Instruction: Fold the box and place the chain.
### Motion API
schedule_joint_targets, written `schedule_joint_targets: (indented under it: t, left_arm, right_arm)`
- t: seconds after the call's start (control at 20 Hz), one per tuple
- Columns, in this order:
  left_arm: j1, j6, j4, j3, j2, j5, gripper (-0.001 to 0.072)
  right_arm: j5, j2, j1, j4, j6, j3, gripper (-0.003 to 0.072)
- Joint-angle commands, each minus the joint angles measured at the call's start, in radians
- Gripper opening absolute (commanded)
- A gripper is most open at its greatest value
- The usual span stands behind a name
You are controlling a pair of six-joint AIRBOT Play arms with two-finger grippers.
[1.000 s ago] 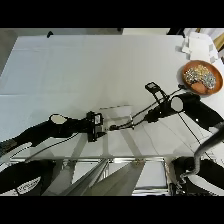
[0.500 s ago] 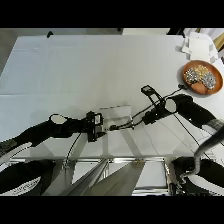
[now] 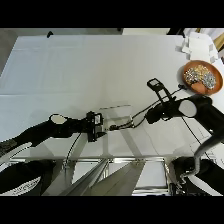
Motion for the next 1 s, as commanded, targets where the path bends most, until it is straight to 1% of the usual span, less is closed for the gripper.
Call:
schedule_joint_targets:
  t: [0.0, 0.1, 0.25, 0.4, 0.6, 0.75, 0.85, 0.95]
  left_arm:
    - [0.000, 0.000, 0.000, 0.000, 0.000, 0.000, 0.0068]
    - [0.000, 0.000, 0.000, 0.000, 0.000, 0.000, 0.0068]
    - [0.000, 0.000, 0.000, 0.000, 0.000, 0.000, 0.0068]
    - [0.000, 0.000, 0.000, 0.000, 0.000, 0.000, 0.0068]
    - [0.000, 0.000, 0.000, 0.000, 0.000, 0.000, 0.0068]
    - [0.000, 0.000, 0.000, 0.000, 0.000, 0.000, 0.0068]
    - [0.000, 0.000, 0.000, 0.000, 0.000, 0.000, 0.0068]
    - [0.000, 0.000, 0.000, 0.000, 0.000, 0.000, 0.0068]
  right_arm:
    - [-0.005, 0.154, 0.001, 0.156, -0.010, 0.053, 0.0010]
    - [0.001, 0.184, 0.001, 0.249, -0.032, 0.110, 0.0010]
    - [-0.001, 0.187, 0.001, 0.408, -0.087, 0.189, 0.0010]
    - [-0.001, 0.187, 0.006, 0.540, -0.149, 0.227, 0.0010]
    - [-0.039, 0.182, 0.113, 0.533, -0.163, 0.238, 0.0010]
    - [-0.075, 0.155, 0.185, 0.476, -0.162, 0.238, 0.0010]
    - [-0.068, 0.126, 0.201, 0.437, -0.152, 0.237, 0.0010]
    - [-0.034, 0.088, 0.201, 0.426, -0.151, 0.237, 0.0010]
